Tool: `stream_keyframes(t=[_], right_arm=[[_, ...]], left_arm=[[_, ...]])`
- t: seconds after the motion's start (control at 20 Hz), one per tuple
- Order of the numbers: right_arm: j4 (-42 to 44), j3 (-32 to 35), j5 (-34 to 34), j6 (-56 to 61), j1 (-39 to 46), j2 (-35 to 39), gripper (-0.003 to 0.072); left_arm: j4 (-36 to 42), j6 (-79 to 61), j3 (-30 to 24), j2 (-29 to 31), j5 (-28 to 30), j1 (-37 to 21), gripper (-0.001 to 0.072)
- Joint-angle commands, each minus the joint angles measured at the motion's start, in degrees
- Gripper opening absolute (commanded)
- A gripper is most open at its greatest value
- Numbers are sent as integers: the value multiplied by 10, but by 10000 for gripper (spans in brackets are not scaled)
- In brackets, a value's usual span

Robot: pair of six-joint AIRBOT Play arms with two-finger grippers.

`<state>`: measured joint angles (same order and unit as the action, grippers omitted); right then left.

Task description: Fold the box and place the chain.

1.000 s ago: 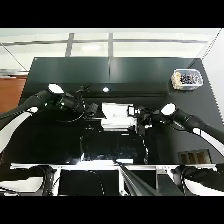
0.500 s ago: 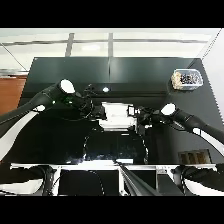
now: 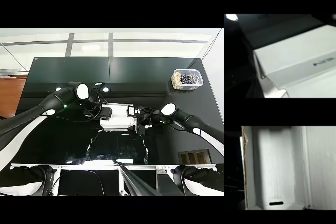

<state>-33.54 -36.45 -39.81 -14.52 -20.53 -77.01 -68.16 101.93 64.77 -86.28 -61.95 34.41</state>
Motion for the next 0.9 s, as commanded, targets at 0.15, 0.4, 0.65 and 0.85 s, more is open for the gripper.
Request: stream_keyframes(t=[0.15,0.4,0.65,0.85], right_arm=[[0,0,0,0,0,0,477],[0,0,0,0,0,0,477],[0,0,0,0,0,0,477],[0,0,0,0,0,0,477]], left_arm=[[-157,162,19,-1,5,63,395],[-169,199,41,-31,-46,76,396],[-162,274,57,-51,-62,76,395],[-179,299,57,-54,-58,89,395]])
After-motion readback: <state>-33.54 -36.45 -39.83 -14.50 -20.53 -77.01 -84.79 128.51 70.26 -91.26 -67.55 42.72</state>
